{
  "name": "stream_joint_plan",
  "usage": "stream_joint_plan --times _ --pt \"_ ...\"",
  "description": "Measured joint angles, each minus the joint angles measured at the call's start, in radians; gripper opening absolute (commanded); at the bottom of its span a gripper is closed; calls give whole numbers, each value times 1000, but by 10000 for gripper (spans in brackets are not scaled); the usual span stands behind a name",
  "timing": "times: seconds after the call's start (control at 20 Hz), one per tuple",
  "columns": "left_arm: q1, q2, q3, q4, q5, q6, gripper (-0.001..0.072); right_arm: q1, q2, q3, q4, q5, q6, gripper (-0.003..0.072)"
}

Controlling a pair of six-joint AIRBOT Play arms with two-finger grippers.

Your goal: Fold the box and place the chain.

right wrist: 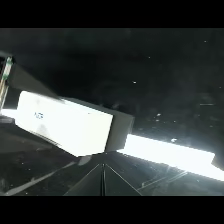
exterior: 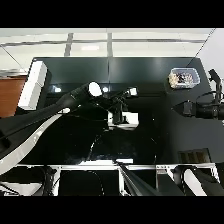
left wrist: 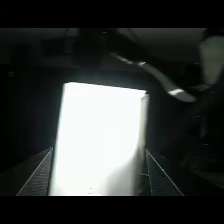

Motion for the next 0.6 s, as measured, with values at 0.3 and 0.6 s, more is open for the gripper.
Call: stream_joint_plan --times 0.3,0.6 --pt "-2 -8 3 2 -51 -3 710 0 0 0 -13 -2 0 17" --pt "-29 -8 3 90 -66 -76 710 0 0 0 -14 -2 0 17"
